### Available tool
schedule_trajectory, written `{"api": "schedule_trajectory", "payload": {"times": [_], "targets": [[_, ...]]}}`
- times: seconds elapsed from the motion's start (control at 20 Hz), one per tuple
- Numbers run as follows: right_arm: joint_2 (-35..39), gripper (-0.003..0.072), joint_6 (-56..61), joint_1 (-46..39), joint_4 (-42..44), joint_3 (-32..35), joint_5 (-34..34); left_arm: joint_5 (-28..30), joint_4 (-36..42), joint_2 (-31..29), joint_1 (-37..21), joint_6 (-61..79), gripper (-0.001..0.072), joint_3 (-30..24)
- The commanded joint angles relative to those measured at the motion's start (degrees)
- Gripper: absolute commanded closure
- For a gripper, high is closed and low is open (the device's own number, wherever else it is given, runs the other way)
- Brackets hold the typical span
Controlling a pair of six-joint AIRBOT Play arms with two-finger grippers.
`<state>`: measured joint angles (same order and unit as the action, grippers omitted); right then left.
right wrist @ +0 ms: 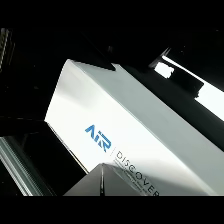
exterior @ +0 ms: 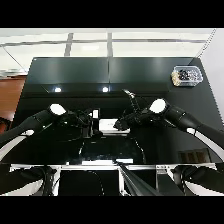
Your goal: Fold the box and place the chain.
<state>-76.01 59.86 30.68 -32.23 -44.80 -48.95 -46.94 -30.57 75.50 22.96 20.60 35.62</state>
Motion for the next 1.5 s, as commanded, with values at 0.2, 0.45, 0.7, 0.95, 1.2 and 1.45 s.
{"api": "schedule_trajectory", "payload": {"times": [0.2, 0.45, 0.7, 0.95, 1.2, 1.45], "targets": [[4.3, 0.0666, -0.1, -6.8, -1.5, -5.4, -13.7, -0.1, 0.0, -0.2, -0.2, -0.1, 0.0418, 0.0], [16.6, 0.0666, 1.8, -22.1, -8.3, -6.6, -21.8, 0.0, -5.6, -5.0, -0.2, -8.8, -0.0007, 0.7], [22.8, 0.0666, 3.8, -32.0, -15.7, -6.6, -26.7, -4.3, -9.0, -13.7, 0.3, -21.2, 0.0002, 3.4], [22.8, 0.0665, 3.8, -32.3, -15.8, -6.6, -23.6, -1.0, -9.0, -6.5, 7.2, -32.8, 0.0003, 12.0], [22.8, 0.0665, 3.8, -32.3, -15.9, -6.6, -23.8, -1.5, -9.0, 4.8, 10.1, -36.0, 0.0003, 17.2], [22.8, 0.0666, 3.8, -32.3, -16.4, -6.5, -23.8, -2.8, -9.3, 6.0, 10.7, -36.0, 0.0003, 17.8]]}}
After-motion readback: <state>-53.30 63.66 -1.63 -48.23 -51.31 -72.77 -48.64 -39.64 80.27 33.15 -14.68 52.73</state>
